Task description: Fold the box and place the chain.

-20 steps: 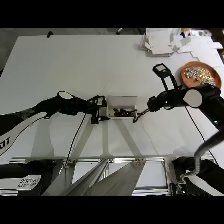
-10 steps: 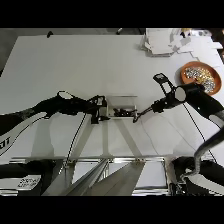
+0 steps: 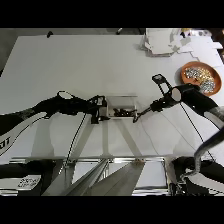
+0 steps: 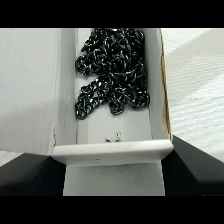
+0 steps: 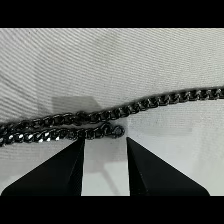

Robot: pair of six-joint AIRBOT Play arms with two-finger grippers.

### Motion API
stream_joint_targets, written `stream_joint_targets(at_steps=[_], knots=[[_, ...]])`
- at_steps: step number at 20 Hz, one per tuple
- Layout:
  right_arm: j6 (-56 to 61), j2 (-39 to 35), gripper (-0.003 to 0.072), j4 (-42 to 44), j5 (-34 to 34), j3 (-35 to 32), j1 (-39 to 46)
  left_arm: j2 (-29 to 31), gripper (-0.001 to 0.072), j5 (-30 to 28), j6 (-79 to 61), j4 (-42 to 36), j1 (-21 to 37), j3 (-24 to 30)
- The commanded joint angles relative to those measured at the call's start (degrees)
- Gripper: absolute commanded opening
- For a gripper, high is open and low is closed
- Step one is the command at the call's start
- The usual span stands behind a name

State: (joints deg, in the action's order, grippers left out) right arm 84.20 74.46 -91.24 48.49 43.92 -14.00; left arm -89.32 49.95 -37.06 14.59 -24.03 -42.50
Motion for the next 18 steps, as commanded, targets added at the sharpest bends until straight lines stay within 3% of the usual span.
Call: stream_joint_targets(at_steps=[1,4,7,11,18], knots=[[0.02,0.92,0.0246,-0.07,-1.6,-0.02,0.02,-0.02,0.0182,0.0,-0.02,0.02,0.0,-0.02],[0.02,2.45,0.0215,0.04,-0.98,-0.02,0.02,-0.02,0.0182,-0.02,-0.02,0.02,0.0,-0.02],[0.0,2.71,0.0028,-0.02,0.44,-0.02,0.02,-0.02,0.0182,0.0,-0.02,0.02,0.0,-0.02],[-0.22,-0.98,0.002,-0.07,1.9,0.0,0.02,-0.02,0.0182,0.0,0.0,0.0,0.0,-0.02],[-1.01,-16.55,0.002,3.52,2.62,0.0,0.0,-0.02,0.0182,0.0,-0.02,0.02,0.0,-0.02]])
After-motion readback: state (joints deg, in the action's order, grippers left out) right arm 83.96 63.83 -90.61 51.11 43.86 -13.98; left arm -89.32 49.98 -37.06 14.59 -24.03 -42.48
